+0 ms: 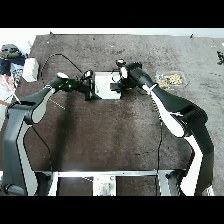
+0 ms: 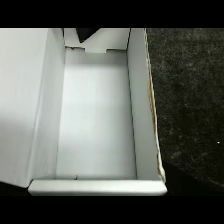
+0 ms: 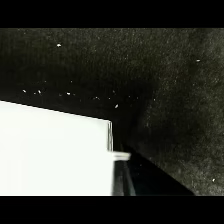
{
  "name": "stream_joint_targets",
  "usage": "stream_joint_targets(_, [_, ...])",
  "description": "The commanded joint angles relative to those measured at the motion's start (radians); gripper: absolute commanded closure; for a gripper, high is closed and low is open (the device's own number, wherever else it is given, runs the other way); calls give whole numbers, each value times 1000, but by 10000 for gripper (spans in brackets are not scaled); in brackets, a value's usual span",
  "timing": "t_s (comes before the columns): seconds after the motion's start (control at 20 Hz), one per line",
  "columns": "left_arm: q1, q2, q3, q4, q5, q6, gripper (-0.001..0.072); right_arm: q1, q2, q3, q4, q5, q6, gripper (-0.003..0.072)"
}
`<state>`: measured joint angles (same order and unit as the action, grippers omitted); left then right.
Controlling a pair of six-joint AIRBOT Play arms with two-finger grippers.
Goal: Fold the box and place the chain.
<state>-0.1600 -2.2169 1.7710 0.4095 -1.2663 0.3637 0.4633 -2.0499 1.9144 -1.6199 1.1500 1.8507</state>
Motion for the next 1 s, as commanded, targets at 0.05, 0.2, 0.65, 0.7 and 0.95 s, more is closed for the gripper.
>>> stream_joint_targets(0.05, [1,0,0,1,0,0,315,13,-3,1,0,-16,6,523])
stream_joint_targets(0.2, [1,0,0,1,-1,0,315,14,-7,1,0,-10,13,594])
stream_joint_targets(0.65, [1,0,0,1,0,0,315,15,5,1,1,-13,27,448])
stream_joint_targets(0.7, [1,0,0,1,-1,0,315,15,13,1,0,-11,27,448])
stream_joint_targets(0.95, [1,0,0,1,-1,0,315,15,96,1,0,23,-66,200])
